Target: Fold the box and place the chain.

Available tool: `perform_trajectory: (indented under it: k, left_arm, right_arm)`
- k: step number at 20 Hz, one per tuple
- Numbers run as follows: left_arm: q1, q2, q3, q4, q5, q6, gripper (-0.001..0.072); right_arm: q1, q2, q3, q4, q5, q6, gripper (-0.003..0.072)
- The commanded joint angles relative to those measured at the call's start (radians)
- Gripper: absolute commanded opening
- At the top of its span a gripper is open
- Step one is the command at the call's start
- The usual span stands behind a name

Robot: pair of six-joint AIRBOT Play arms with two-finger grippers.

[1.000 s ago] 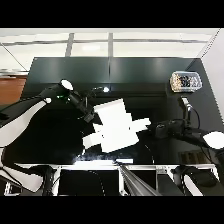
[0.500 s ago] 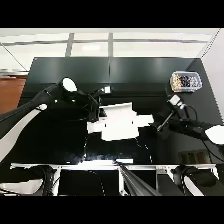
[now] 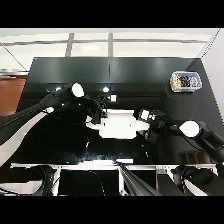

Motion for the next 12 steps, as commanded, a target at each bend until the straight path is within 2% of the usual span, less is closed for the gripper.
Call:
perform_trajectory:
  k: [1, 4, 12]
  left_arm:
    - [-0.002, -0.003, 0.0, 0.013, 0.009, -0.003, 0.0025]
    - [-0.002, -0.003, 0.0, 0.013, 0.009, -0.003, 0.0025]
    - [-0.002, -0.003, 0.0, 0.013, -0.006, -0.003, 0.0025]
  right_arm:
    - [0.019, -0.055, 0.001, 0.056, 0.011, -0.087, 0.0639]
    - [0.019, -0.1, 0.001, 0.066, 0.063, -0.148, 0.0639]
    - [0.019, -0.114, 0.001, 0.036, 0.087, -0.159, 0.0639]
